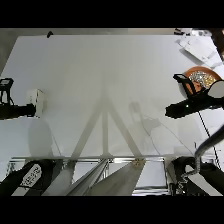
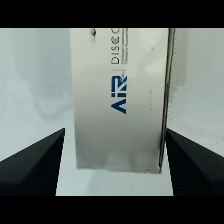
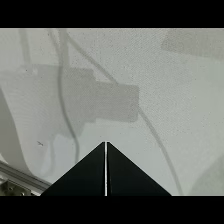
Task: Fold the box and place the chain.
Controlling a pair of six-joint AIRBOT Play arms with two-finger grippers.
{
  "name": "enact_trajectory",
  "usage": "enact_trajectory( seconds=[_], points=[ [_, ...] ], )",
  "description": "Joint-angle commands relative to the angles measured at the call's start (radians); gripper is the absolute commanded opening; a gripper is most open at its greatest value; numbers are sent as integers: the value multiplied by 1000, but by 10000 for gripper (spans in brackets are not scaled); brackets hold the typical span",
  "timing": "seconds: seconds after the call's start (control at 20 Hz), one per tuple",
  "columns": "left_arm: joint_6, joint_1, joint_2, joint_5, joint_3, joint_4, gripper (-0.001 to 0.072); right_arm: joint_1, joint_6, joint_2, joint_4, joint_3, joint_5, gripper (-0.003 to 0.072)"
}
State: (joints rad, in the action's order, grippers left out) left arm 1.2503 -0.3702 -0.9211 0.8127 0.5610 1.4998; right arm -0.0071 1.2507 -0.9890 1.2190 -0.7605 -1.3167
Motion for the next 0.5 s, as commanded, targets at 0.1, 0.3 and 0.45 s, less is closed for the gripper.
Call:
enact_trajectory(
  seconds=[0.1, 0.3, 0.45],
  points=[
    [-145, 102, 227, 15, 0, -69, 454, 0, 0, 0, 0, 0, 2, 7],
    [-254, 285, 346, 69, 0, -74, 1, 0, 1, 0, 0, 0, 1, 7],
    [-144, 418, 345, 5, 0, -213, 1, 0, 1, 0, -16, 0, 1, 7]
  ],
)
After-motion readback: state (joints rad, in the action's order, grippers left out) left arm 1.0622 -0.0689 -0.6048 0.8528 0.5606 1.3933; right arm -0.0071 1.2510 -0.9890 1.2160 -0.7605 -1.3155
